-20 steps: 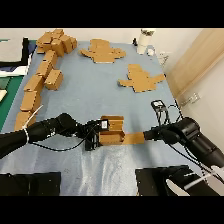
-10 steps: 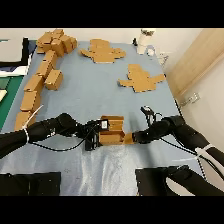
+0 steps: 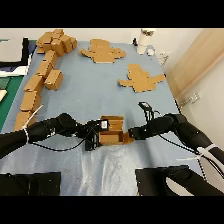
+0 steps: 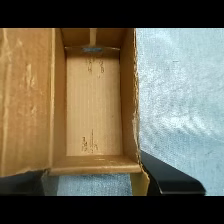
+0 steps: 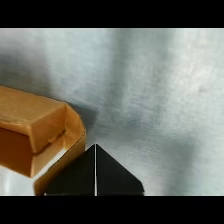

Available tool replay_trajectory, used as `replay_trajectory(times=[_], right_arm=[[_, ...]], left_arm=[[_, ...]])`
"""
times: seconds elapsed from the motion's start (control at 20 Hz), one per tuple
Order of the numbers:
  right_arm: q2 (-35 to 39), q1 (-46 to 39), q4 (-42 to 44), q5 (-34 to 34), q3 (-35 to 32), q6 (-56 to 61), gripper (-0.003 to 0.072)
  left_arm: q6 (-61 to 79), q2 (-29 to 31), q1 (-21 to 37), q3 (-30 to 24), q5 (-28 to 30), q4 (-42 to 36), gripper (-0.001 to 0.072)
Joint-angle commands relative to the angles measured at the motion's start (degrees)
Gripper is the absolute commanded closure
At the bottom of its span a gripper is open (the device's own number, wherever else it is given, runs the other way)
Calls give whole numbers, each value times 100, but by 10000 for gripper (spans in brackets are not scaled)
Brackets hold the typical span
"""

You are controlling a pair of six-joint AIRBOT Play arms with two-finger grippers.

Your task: Fold the box.

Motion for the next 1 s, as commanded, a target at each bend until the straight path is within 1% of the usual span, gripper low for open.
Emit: replay_trajectory(times=[0.0,0.1,0.15,0.2,0.25,0.5,0.65,0.8,0.95], right_arm=[[317,0,146,-55,131,-52,497],[358,2,313,-127,129,-52,442],[356,2,466,-149,129,-55,439],[354,2,610,-144,129,-57,299],[345,2,748,-133,129,-59,225],[345,35,841,-136,129,-50,223],[310,400,691,-15,133,308,224],[20,962,-101,42,293,1287,224],[-361,1794,-1176,-7,734,2540,226]], left_arm=[[0,0,0,7,0,0,240],[0,0,0,7,-4,0,240],[0,0,0,7,-2,0,240],[0,0,0,7,-2,2,240],[0,0,0,7,-2,0,240],[0,0,0,7,-2,0,240],[0,0,0,7,-2,2,240],[0,0,0,7,-4,0,240],[0,0,0,7,-2,0,240]])
